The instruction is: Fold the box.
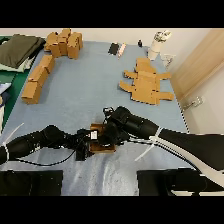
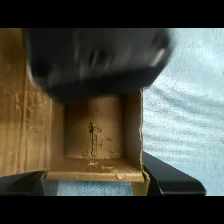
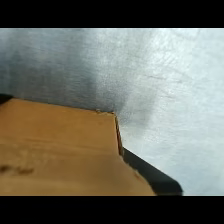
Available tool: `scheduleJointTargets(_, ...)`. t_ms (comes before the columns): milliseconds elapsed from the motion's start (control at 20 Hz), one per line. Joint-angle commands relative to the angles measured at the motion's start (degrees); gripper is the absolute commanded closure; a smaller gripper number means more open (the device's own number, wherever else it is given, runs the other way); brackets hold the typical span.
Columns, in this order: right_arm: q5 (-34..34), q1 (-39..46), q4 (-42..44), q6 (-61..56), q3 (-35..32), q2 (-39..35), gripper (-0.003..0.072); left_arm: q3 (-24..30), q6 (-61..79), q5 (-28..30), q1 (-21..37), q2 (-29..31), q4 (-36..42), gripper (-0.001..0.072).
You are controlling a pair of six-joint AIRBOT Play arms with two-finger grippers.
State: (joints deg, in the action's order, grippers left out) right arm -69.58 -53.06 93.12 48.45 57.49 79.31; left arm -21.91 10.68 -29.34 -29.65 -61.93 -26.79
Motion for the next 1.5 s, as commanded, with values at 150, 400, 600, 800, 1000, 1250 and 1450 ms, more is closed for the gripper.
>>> scheduleJointTargets(150,-1.88,-0.90,-1.97,-5.57,1.18,2.54,0.0605,-0.04,0.00,-0.02,0.00,0.02,-0.02,0.0178)
scheduleJointTargets(400,-1.25,-0.90,-2.03,-5.99,1.18,2.51,0.0665,-0.04,0.00,0.02,0.00,0.02,-0.02,0.0178)
scheduleJointTargets(600,-2.84,-0.90,1.62,-5.99,1.20,1.01,0.0204,-0.04,0.00,0.02,0.00,0.02,-0.02,0.0178)
scheduleJointTargets(800,-6.36,-0.79,2.14,-7.15,1.60,-5.81,0.0205,-0.04,0.00,0.00,0.00,0.02,-0.02,0.0178)
scheduleJointTargets(1000,-18.49,2.51,-5.95,-9.97,1.55,-13.33,0.0346,-0.04,0.00,0.00,0.00,0.02,-0.02,0.0178)
scheduleJointTargets(1250,-7.58,20.87,-8.35,6.88,-0.57,-12.15,0.0683,-0.04,0.00,0.02,0.00,0.02,-0.02,0.0178)
scheduleJointTargets(1450,-0.44,40.63,49.48,58.80,-0.79,3.17,0.0684,-0.04,0.00,0.04,0.00,0.02,-0.02,0.0178)
